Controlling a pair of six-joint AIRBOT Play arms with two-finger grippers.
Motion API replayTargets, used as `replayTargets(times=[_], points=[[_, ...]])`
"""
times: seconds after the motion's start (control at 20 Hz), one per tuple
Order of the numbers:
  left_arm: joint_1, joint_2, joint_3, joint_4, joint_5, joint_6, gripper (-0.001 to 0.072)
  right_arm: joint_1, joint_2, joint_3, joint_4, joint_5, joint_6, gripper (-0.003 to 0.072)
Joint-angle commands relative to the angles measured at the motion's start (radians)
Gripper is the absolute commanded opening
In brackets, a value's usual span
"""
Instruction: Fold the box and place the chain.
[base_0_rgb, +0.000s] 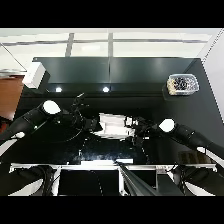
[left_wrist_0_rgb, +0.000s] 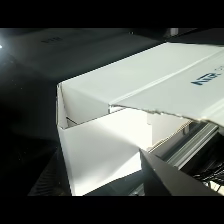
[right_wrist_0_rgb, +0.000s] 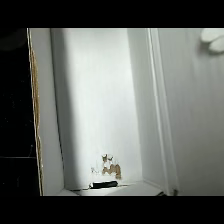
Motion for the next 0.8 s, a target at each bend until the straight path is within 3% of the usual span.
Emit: replayTargets(times=[0.0, 0.75], points=[[-0.01, 0.0, 0.001, 0.003, 0.008, -0.02, 0.0579, 0.001, 0.0, 0.0, 0.0, 0.0, 0.0, 0.0342], [-0.043, 0.0, 0.043, 0.004, 0.022, -0.069, 0.05, 0.001, -0.001, 0.0, 0.0, 0.0, 0.0, 0.0341]])
